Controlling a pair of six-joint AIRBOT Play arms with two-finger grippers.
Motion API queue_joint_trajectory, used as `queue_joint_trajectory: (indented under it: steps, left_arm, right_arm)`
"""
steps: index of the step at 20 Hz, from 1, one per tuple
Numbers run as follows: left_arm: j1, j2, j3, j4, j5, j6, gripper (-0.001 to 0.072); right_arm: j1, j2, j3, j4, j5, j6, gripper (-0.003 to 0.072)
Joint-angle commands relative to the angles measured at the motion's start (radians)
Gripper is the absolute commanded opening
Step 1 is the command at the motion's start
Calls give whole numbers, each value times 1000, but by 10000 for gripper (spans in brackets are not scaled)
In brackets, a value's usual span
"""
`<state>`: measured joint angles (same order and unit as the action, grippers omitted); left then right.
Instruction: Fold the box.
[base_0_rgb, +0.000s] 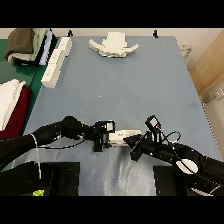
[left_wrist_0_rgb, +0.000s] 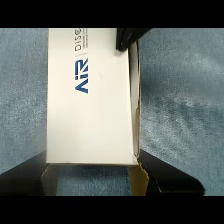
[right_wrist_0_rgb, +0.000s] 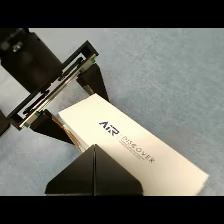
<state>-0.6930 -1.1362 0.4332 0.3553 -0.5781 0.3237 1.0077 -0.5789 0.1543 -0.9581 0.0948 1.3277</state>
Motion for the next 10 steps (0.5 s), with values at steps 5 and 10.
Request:
queue_joint_trajectory:
  steps: [5,10]
  left_arm:
    - [1,0,0,0,0,0,463]
    - [1,0,0,0,0,0,463]
  right_arm:
    - [-2,-14,0,-3,33,0,6]
    - [-2,-71,-1,-3,37,0,6]
